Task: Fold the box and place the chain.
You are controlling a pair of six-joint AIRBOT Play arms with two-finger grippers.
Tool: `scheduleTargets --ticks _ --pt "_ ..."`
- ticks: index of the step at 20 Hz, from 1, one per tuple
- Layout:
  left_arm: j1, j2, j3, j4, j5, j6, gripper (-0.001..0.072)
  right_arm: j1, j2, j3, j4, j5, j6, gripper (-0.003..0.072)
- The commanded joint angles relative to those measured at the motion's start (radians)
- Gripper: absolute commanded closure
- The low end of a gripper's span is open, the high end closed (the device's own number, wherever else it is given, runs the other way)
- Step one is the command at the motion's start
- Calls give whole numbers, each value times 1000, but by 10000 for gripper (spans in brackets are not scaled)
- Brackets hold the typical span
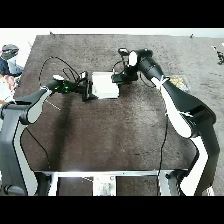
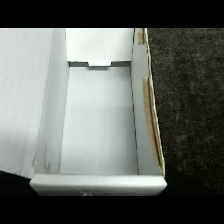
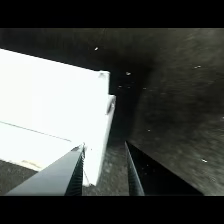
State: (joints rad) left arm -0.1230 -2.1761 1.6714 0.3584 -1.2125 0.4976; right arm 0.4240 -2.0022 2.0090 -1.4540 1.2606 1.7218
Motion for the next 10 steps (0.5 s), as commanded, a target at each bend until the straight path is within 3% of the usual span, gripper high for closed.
scheduleTargets --ticks 1,4,5,10 --pt "-1 0 1 0 1 0 434 8 -57 -2 15 -11 32 404" --pt "-1 0 1 0 0 0 434 15 -92 20 10 -26 45 414" --pt "-1 0 1 0 0 0 434 21 -100 29 -4 -40 46 473" --pt "-1 0 1 0 0 0 434 31 -138 32 -43 -27 82 474"
